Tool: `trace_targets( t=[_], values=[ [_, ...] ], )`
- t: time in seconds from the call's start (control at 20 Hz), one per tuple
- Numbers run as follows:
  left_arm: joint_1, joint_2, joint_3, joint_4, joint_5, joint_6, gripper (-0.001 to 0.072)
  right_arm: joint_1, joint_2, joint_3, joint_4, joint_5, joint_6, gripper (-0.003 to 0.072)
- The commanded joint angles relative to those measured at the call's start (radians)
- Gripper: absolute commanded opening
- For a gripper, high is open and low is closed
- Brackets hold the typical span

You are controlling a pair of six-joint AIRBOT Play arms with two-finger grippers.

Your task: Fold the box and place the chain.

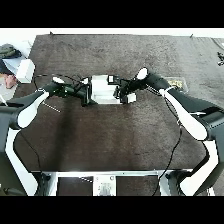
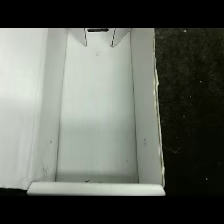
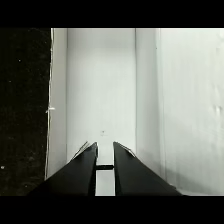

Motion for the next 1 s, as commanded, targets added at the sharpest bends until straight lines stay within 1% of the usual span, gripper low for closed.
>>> trace_targets(
  t=[0.0, 0.05, 0.1, 0.2, 0.25, 0.45, 0.5, 0.6, 0.65, 0.7, 0.85, 0.95],
  values=[
    [0.000, 0.000, 0.000, 0.000, 0.000, 0.000, 0.0236, 0.003, -0.001, 0.000, 0.001, -0.016, 0.000, 0.0184],
    [0.000, 0.000, 0.000, 0.000, 0.000, 0.000, 0.0236, 0.003, -0.001, 0.000, 0.001, -0.015, -0.001, 0.0250],
    [0.000, 0.000, 0.000, 0.000, -0.001, 0.000, 0.0236, 0.003, -0.001, 0.000, 0.001, -0.014, -0.008, 0.0398],
    [0.000, 0.000, 0.000, 0.000, 0.000, 0.000, 0.0236, 0.003, -0.001, 0.000, -0.001, -0.002, -0.039, 0.0406],
    [0.000, 0.000, 0.000, 0.000, 0.000, 0.000, 0.0236, 0.003, 0.000, 0.000, -0.016, 0.000, -0.039, 0.0573],
    [0.000, 0.000, 0.000, 0.000, 0.000, 0.000, 0.0236, 0.000, 0.000, 0.000, -0.034, 0.000, -0.021, 0.0577],
    [0.000, 0.000, 0.000, 0.000, -0.001, 0.000, 0.0236, 0.000, 0.000, 0.000, -0.034, 0.000, -0.021, 0.0541],
    [0.000, 0.000, 0.000, 0.000, 0.000, 0.000, 0.0236, 0.000, 0.004, 0.000, -0.037, 0.000, -0.013, 0.0311],
    [0.000, 0.000, 0.000, 0.000, 0.000, 0.000, 0.0236, 0.000, 0.013, 0.000, -0.065, 0.001, 0.019, 0.0098],
    [0.000, 0.000, 0.000, 0.000, 0.000, 0.000, 0.0236, -0.001, 0.026, 0.000, -0.124, 0.013, 0.074, 0.0044],
    [0.000, 0.000, 0.000, 0.000, 0.000, 0.001, 0.0236, -0.006, 0.081, 0.000, -0.277, 0.128, 0.197, 0.0044],
    [0.000, 0.000, 0.000, 0.000, 0.000, 0.001, 0.0236, -0.030, 0.112, 0.000, -0.308, 0.151, 0.327, 0.0041]
  ],
)
